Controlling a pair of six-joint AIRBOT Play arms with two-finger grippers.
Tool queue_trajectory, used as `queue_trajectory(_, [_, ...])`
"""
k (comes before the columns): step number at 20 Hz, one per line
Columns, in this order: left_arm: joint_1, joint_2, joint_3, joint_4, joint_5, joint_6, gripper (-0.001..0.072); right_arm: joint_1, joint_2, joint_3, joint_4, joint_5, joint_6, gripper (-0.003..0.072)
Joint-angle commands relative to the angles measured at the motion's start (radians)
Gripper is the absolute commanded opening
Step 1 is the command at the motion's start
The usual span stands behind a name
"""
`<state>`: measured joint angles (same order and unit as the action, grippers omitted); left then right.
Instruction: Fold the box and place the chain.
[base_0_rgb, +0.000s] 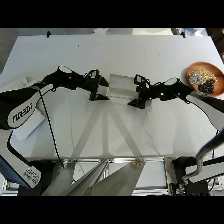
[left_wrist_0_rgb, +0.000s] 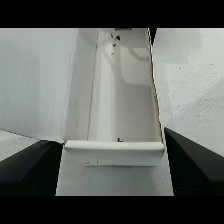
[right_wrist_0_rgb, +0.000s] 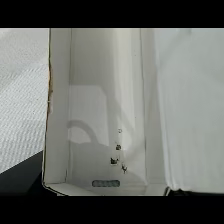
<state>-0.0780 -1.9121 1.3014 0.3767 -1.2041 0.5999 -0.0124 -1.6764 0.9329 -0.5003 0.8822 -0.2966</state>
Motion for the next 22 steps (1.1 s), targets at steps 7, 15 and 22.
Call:
queue_trajectory(7, [-0.052,0.002,0.011,0.045,0.098,-0.066,0.0708,0.0,0.0,0.001,0.0,0.0,0.0,0.0456])
queue_trajectory(15, [-0.058,0.002,0.013,0.061,0.1,-0.07,0.0706,0.0,0.0,0.001,0.0,0.0,0.0,0.0456])
queue_trajectory(22, [-0.041,0.002,0.014,0.066,0.09,-0.107,0.07,0.0,0.0,0.001,0.0,0.0,0.0,0.0456])
